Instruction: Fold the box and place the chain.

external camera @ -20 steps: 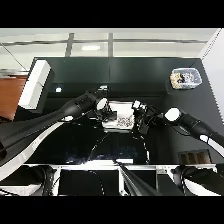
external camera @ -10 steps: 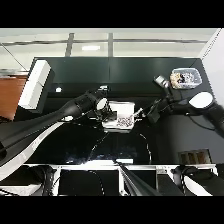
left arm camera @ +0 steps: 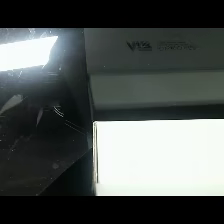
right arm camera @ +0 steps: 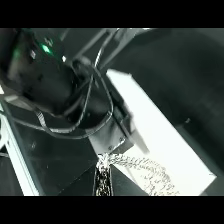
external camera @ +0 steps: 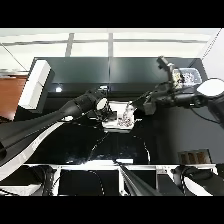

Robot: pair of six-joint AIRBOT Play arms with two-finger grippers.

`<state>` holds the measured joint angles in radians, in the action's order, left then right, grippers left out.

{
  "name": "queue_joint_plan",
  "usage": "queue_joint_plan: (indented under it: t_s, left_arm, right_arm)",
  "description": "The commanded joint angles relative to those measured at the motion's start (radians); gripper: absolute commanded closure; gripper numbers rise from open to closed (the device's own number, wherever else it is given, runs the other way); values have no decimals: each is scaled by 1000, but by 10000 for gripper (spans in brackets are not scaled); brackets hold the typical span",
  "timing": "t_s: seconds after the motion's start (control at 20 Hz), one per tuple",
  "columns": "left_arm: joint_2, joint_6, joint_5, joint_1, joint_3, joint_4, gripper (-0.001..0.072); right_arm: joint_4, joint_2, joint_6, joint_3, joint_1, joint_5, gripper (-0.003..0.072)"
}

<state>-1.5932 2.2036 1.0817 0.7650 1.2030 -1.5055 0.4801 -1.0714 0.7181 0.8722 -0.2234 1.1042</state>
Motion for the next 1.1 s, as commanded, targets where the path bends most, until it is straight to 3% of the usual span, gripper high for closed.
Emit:
queue_joint_plan:
  t_s: [0.0,0.05,0.1,0.35,0.4,0.5,0.7,0.9,1.05]
  left_arm:
    - [-1,0,0,-1,1,0,677]
    - [-1,0,0,-1,1,0,677]
    - [-1,0,0,-1,1,0,677]
    - [-1,0,-4,-1,1,0,677]
    - [-1,0,-5,-1,1,0,677]
    - [-1,0,-4,-1,1,0,677]
    - [-1,0,-5,-1,1,0,677]
    - [-1,0,-7,-1,1,0,677]
    - [-1,0,-7,-1,1,0,677]
  right_arm:
    - [48,-47,14,-45,-67,-102,468]
    - [109,-46,34,-45,-60,-106,214]
    - [164,-40,45,-40,-33,-89,108]
    - [496,-22,40,-91,85,55,108]
    - [515,-22,8,-138,85,23,106]
    - [495,-23,-120,-230,69,-92,-34]
    - [455,-28,-486,-293,-54,-371,-30]
    - [371,-112,-649,-291,-110,-419,-30]
    - [358,-153,-659,-291,-118,-491,-29]
